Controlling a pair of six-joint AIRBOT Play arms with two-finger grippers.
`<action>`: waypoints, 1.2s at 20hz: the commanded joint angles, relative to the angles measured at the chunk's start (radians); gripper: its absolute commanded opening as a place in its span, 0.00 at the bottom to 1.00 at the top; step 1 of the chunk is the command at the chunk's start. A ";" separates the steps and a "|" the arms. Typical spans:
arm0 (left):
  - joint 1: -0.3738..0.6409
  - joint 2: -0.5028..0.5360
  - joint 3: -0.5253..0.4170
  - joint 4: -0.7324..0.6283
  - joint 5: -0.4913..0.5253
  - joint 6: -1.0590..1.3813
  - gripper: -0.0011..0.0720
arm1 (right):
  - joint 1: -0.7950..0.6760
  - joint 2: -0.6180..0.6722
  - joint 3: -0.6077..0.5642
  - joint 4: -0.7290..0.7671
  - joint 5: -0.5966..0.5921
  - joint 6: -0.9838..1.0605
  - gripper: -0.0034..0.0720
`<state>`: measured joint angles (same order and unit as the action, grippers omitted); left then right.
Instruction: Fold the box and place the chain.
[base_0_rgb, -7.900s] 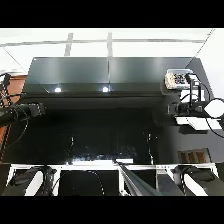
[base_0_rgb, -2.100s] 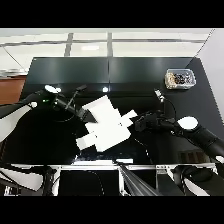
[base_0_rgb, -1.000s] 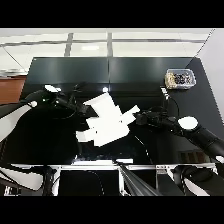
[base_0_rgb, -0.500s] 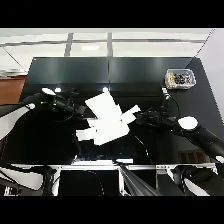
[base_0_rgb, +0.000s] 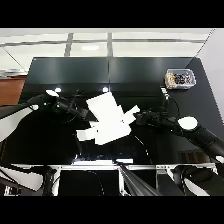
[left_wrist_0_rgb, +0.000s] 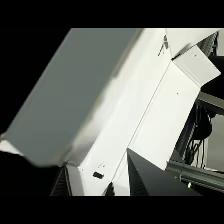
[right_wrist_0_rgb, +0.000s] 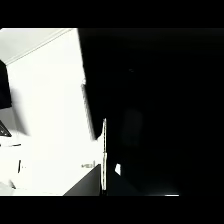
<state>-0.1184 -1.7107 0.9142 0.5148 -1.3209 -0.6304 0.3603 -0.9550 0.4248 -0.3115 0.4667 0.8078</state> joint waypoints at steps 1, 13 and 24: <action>-0.023 -0.031 0.041 -0.005 -0.073 0.006 0.58 | 0.000 0.001 0.000 -0.016 0.027 0.000 0.06; -0.025 0.029 0.069 0.109 -0.153 -0.032 0.04 | -0.175 0.005 0.052 -0.311 0.219 -0.001 0.80; -0.240 0.534 -0.224 0.210 0.551 0.520 0.05 | -0.364 0.005 0.133 -0.417 0.206 -0.005 0.77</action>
<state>-0.2943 -1.2247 0.7223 0.6609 -0.9398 -0.2554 0.0090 -0.9508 0.5529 -0.7334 0.7017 0.8066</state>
